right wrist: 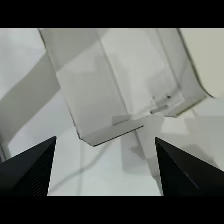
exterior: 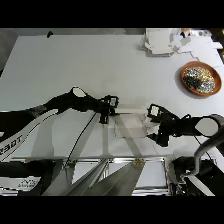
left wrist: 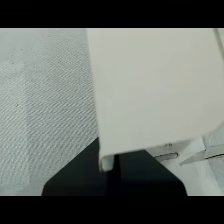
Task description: Fold the box and place the chain.
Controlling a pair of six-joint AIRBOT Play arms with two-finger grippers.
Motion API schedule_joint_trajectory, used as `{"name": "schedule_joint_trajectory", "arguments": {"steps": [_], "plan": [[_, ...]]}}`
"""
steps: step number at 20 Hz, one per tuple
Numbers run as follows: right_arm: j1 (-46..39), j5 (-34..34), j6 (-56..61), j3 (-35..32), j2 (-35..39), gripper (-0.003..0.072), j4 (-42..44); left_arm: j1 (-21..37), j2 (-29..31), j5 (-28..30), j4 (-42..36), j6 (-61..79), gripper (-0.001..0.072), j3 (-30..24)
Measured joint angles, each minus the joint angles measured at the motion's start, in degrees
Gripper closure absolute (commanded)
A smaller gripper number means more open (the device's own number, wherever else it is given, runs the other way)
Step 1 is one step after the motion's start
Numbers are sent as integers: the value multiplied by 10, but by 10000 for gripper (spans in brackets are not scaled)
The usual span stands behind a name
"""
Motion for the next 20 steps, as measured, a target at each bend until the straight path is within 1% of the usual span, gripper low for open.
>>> {"name": "schedule_joint_trajectory", "arguments": {"steps": [3,6,9,12,16,20], "plan": [[0,-2,-71,-2,-33,-2,7,0,0,0,0,0,698,0],[12,-29,-117,-18,-52,-2,8,0,0,0,0,0,698,0],[50,-77,-156,-52,-59,-2,-2,0,0,0,0,0,698,0],[87,-145,-177,-83,-61,-2,-9,0,0,0,0,0,698,0],[108,-234,-187,-104,-61,-1,-23,0,0,0,0,0,698,0],[113,-273,-187,-110,-51,1,-63,0,0,0,0,-1,698,0]]}}
